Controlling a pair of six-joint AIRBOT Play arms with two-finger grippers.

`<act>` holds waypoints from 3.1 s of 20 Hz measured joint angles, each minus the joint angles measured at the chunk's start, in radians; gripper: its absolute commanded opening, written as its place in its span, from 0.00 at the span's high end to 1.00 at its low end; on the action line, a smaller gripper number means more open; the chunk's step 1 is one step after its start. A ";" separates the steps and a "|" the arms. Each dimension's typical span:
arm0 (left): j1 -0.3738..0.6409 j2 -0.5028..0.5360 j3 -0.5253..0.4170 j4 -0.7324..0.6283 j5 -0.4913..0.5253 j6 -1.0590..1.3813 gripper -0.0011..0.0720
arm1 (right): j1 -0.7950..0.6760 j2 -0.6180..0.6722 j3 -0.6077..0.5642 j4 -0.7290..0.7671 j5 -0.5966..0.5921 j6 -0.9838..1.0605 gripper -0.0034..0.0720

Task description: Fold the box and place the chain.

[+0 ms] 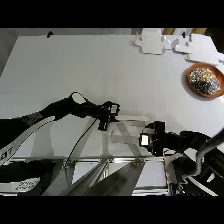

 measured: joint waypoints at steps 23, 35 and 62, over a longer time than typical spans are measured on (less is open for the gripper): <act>-0.001 0.000 0.000 -0.003 0.002 -0.001 0.97 | 0.079 0.000 -0.056 -0.092 -0.059 0.055 0.02; -0.001 0.000 0.000 -0.001 0.000 0.000 0.97 | -0.104 0.000 0.003 0.019 -0.036 -0.079 0.02; -0.001 0.000 0.000 -0.002 -0.001 0.000 0.97 | -0.537 -0.366 0.012 0.701 0.092 -0.959 0.02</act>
